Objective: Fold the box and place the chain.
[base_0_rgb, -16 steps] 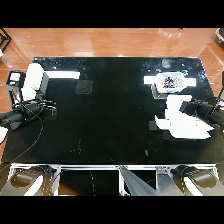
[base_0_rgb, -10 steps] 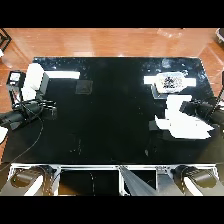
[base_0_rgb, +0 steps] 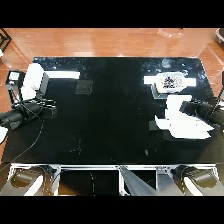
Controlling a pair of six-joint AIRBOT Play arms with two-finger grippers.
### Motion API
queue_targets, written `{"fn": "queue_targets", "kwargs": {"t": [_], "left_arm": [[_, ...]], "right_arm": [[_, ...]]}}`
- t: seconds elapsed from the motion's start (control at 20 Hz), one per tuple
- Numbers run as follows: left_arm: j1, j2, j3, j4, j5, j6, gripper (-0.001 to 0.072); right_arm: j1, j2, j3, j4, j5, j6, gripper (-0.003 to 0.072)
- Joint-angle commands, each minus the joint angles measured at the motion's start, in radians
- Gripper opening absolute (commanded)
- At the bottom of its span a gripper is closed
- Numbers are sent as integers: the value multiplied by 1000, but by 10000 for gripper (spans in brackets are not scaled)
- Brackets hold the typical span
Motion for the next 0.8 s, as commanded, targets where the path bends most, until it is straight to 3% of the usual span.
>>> {"fn": "queue_targets", "kwargs": {"t": [0.0,0.3,0.35,0.4,0.6,0.75], "left_arm": [[0,-9,0,-1,124,0,20],[-1,-50,0,-53,147,0,45],[-1,-69,0,-52,146,0,352],[-1,-87,0,-54,142,-8,631],[-1,-109,0,-71,82,-9,638],[0,-110,0,-66,79,0,638]], "right_arm": [[0,0,0,-2,-27,0,22],[0,0,0,-24,-172,1,25],[0,-1,0,-23,-169,1,198],[0,-1,0,-21,-148,0,699],[-34,-3,0,-85,32,5,705],[-248,-36,27,-265,217,60,705]]}}
